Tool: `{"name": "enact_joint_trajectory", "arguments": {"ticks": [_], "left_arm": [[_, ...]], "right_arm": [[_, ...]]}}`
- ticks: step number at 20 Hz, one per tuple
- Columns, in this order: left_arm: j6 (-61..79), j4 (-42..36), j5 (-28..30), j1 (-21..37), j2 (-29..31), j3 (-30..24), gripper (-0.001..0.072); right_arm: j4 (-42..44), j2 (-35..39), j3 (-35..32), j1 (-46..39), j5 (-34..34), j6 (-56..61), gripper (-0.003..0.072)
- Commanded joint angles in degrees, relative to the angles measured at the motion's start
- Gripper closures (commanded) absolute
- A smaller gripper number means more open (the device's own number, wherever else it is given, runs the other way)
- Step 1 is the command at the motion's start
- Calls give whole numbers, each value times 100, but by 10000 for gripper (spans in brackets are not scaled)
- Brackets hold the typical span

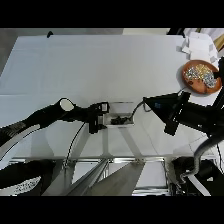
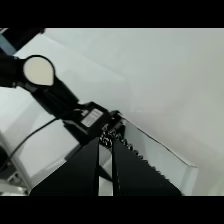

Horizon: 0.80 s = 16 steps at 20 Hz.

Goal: Fold the box and place the chain.

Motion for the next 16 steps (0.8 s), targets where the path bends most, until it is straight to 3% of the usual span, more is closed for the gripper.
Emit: {"name": "enact_joint_trajectory", "arguments": {"ticks": [1, 6, 12, 16], "left_arm": [[2, 2, 4, -2, 0, -2, 701], [2, 2, 2, -2, 2, -2, 701], [2, 2, 2, -2, 2, -2, 701], [2, 2, 4, -2, 2, -2, 701]], "right_arm": [[264, -133, 2, 111, -44, -168, 669], [264, -763, 0, 111, 50, -170, 669], [234, -2028, -2, 146, 452, -343, 669], [2, -2914, -2, 713, 310, -636, 669]]}}
